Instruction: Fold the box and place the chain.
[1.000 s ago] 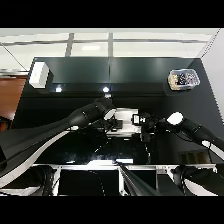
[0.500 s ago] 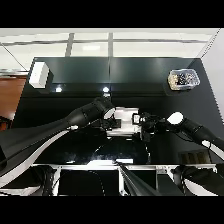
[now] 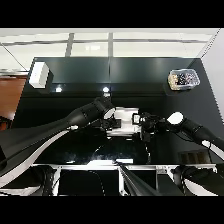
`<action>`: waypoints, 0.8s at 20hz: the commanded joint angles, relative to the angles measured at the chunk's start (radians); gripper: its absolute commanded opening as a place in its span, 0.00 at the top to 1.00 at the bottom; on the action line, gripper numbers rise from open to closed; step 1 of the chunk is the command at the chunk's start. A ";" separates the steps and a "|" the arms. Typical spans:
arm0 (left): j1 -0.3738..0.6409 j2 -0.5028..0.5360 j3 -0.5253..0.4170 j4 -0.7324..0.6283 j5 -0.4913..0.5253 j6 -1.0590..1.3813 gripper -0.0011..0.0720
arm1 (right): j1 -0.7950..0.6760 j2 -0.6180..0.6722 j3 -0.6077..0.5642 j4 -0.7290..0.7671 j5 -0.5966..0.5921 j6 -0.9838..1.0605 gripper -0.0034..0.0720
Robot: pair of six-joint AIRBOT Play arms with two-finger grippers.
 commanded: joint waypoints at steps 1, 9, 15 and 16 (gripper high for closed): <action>0.001 0.000 0.001 0.000 0.000 0.000 0.95 | 0.000 0.001 0.000 0.000 0.000 0.006 0.14; 0.001 0.000 0.001 0.001 -0.001 0.002 0.95 | -0.002 0.125 0.001 -0.203 0.056 0.127 0.01; 0.001 0.000 0.001 0.001 0.001 0.005 0.95 | -0.002 0.125 0.001 -0.232 0.050 0.089 0.34; 0.001 0.000 0.001 0.000 0.001 0.005 0.95 | -0.002 0.125 0.001 -0.232 0.049 0.089 0.34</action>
